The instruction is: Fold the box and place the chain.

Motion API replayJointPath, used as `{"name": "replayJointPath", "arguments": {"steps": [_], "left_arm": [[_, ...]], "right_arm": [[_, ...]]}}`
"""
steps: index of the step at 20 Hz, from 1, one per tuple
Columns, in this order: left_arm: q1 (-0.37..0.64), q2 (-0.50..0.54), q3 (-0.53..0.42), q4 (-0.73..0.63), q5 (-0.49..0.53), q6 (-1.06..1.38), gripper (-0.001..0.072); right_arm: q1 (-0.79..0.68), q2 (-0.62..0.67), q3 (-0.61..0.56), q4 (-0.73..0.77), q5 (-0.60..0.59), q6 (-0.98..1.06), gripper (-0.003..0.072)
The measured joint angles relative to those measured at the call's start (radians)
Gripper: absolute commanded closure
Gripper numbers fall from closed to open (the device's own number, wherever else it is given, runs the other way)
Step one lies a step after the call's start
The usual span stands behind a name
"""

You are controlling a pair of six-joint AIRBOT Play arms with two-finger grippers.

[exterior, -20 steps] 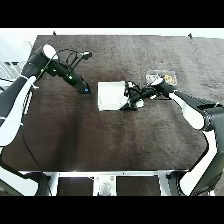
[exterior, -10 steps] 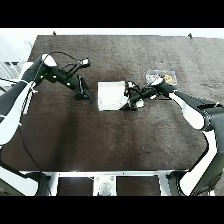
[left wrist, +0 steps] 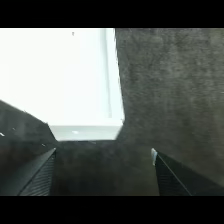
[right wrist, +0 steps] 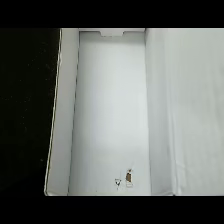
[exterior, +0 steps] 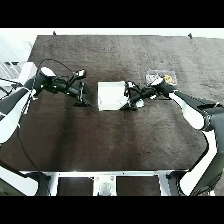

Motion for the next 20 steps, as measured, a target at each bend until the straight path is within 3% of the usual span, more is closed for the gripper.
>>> {"name": "replayJointPath", "arguments": {"steps": [13, 20], "left_arm": [[-0.056, -0.067, -0.011, -0.012, 0.193, 0.084, 0.0006], [-0.07, -0.089, -0.002, -0.003, 0.201, 0.062, 0.0005]], "right_arm": [[0.0, 0.0, 0.0, 0.0, 0.0, 0.0, 0.0172], [0.0, 0.0, 0.0, 0.0, 0.0, 0.0, 0.0172]]}}
